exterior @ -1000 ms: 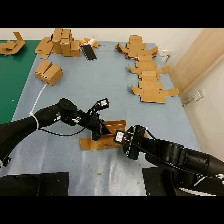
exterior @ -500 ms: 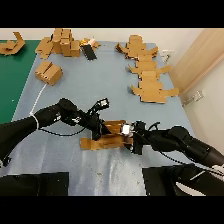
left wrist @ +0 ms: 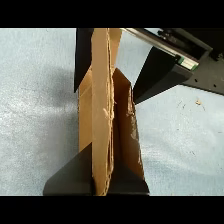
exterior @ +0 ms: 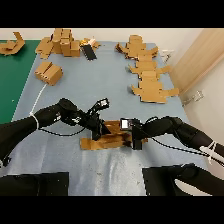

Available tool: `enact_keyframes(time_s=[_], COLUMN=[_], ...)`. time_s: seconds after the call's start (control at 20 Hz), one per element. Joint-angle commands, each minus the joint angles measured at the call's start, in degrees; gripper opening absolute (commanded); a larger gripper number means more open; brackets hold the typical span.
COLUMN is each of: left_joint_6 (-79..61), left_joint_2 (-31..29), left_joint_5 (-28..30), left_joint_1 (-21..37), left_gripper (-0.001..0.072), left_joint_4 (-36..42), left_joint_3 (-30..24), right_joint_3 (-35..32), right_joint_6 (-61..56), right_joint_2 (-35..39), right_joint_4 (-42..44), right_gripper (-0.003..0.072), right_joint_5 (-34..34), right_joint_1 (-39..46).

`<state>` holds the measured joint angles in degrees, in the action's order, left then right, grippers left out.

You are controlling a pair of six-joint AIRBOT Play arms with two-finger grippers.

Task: Fold the box.

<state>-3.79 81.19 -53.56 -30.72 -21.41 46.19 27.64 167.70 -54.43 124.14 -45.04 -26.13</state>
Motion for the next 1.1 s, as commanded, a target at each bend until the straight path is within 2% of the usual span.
enact_keyframes(time_s=[0.0,0.7,1.05], left_joint_6=[0.0,0.0,0.0], left_joint_2=[0.0,0.0,0.0], left_joint_5=[0.0,0.0,0.0], left_joint_1=[0.0,0.0,0.0], left_gripper=[0.0013,0.0012,0.0012], left_joint_4=[0.0,0.0,0.0], left_joint_3=[0.0,0.0,0.0], right_joint_3=[0.7,0.7,0.6], right_joint_6=[2.1,1.7,4.3], right_joint_2=[-1.4,-1.9,-6.2], right_joint_4=[1.2,1.1,0.4], right_gripper=[0.0716,0.0711,0.0698], right_joint_5=[-1.5,-1.6,-1.3], right_joint_1=[1.0,0.0,0.0])
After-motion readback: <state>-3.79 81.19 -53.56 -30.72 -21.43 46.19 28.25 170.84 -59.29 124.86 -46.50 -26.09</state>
